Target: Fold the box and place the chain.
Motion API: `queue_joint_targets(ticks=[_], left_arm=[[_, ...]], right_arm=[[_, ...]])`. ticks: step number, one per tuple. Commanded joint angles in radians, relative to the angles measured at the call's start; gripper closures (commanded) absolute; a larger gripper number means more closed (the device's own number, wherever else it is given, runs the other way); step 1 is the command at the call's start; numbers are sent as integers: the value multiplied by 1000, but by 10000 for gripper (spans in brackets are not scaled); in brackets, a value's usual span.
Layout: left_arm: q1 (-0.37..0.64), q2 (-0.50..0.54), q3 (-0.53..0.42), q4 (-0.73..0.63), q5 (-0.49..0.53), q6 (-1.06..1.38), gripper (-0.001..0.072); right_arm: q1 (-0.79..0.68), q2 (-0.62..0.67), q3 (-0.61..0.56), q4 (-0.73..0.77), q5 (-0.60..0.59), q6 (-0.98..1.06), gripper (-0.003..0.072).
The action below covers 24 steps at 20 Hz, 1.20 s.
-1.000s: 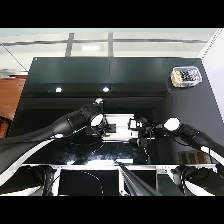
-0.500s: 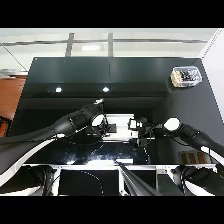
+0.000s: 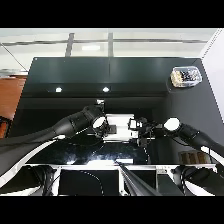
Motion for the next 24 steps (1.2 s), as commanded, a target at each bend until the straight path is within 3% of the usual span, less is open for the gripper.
queue_joint_targets(ticks=[1, 4, 7, 9, 11, 14, 17, 18, 23, 24], left_arm=[[-1, 0, 1, -1, 4, 1, 668], [0, 0, 2, -1, 0, 1, 666], [-1, 0, 2, -3, -6, 1, 478], [0, 0, 2, 0, -5, 1, 251], [0, 0, 2, 0, -6, 1, 238], [0, 0, 2, 0, -1, 1, 259], [-1, 0, 2, -4, 26, 3, 530], [-1, 0, 2, -3, 30, 5, 688], [0, 0, 2, -3, 30, 8, 684], [0, 0, 2, -2, 26, 8, 684]], right_arm=[[0, -1, 0, 0, 0, 0, 230], [0, -1, 0, 0, 0, 0, 230], [0, -1, 0, 0, 0, 0, 230], [0, -1, 0, 0, 0, 0, 230], [0, -1, 0, 0, 0, 0, 230], [0, -1, 0, 0, 0, 0, 230], [0, -1, 0, 0, 0, 0, 230], [0, -1, 0, 0, 0, 0, 230], [0, -1, 0, 1, 0, 1, 228], [0, 0, 0, 1, 0, 1, 158]])
